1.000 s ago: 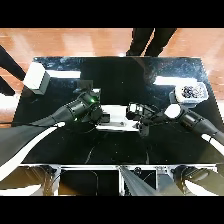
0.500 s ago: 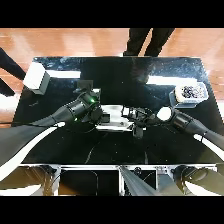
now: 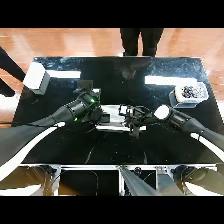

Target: Fold the box and place the chain.

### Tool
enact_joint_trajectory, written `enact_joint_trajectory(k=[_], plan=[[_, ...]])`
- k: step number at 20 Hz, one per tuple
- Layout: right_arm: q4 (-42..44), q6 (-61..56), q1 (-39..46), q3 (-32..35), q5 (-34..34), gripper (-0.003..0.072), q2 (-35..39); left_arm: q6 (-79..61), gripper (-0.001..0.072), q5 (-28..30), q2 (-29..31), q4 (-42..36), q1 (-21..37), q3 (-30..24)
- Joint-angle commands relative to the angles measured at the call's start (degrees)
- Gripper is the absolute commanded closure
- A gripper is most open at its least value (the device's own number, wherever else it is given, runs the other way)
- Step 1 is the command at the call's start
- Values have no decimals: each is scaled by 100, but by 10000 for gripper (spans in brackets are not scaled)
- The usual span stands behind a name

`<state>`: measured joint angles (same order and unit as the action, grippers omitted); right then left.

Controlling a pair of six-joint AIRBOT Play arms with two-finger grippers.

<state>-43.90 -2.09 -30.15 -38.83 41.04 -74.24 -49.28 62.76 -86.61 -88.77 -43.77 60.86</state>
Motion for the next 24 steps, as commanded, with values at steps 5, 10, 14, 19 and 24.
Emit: enact_joint_trajectory(k=[5, 10, 14, 19, 24], plan=[[343, 61, -356, -22, -511, 615, -212, -2, 687, -4, -4, -17, -2, 0], [341, 57, -354, -22, -520, 313, -212, -2, 687, -4, -4, -20, -13, 0], [339, 57, -352, -22, -509, 511, -212, -2, 687, -4, -4, -20, -28, 0], [337, 55, -352, -22, -520, 478, -212, 0, 687, -4, -4, -20, -37, 0], [332, -577, -127, -24, -350, 626, -149, 4, 687, -22, -4, 4, -37, 0]])
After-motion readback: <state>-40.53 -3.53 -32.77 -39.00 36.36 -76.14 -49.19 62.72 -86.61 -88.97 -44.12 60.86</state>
